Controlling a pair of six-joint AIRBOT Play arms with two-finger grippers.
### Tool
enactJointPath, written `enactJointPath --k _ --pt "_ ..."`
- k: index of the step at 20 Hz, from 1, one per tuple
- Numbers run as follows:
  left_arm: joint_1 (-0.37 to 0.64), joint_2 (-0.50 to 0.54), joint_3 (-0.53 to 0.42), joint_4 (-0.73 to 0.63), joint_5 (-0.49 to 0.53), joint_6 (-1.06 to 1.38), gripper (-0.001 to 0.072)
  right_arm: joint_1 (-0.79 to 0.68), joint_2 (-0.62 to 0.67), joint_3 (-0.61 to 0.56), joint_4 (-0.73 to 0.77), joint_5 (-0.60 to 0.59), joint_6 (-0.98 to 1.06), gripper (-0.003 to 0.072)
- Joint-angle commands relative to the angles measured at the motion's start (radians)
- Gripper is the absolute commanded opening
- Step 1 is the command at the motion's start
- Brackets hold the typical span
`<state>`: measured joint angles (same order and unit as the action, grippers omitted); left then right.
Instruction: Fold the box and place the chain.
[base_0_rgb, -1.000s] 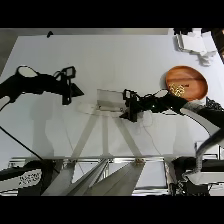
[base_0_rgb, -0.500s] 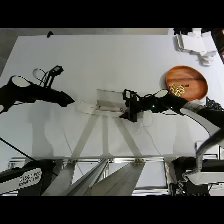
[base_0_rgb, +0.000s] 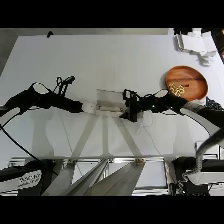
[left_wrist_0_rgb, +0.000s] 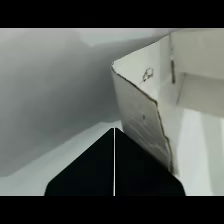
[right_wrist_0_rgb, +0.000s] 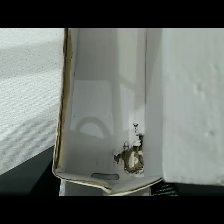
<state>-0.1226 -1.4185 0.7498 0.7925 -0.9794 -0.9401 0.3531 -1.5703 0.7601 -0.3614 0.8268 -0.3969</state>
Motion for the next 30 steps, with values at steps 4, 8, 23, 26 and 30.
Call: enactJointPath --k 4,8,23,26,30 --pt "-0.016 0.012 -0.002 -0.174 0.005 -0.025 0.0076 0.000 -0.001 0.000 0.000 0.000 0.000 0.0431" --pt "-0.016 0.033 -0.002 -0.237 0.003 -0.025 0.0400 0.000 -0.001 0.000 0.000 0.000 0.000 0.0431" --pt "-0.161 0.032 -0.002 -0.220 0.185 0.049 0.0581 0.000 -0.001 0.000 0.000 0.000 0.000 0.0431" --pt "-0.222 0.032 -0.002 -0.064 0.269 -0.035 0.0581 0.000 -0.001 0.000 0.000 0.000 0.000 0.0431" --pt "-0.280 0.032 0.002 -0.039 0.338 -0.053 0.0581 0.000 -0.001 0.000 0.000 0.000 0.000 0.0431"
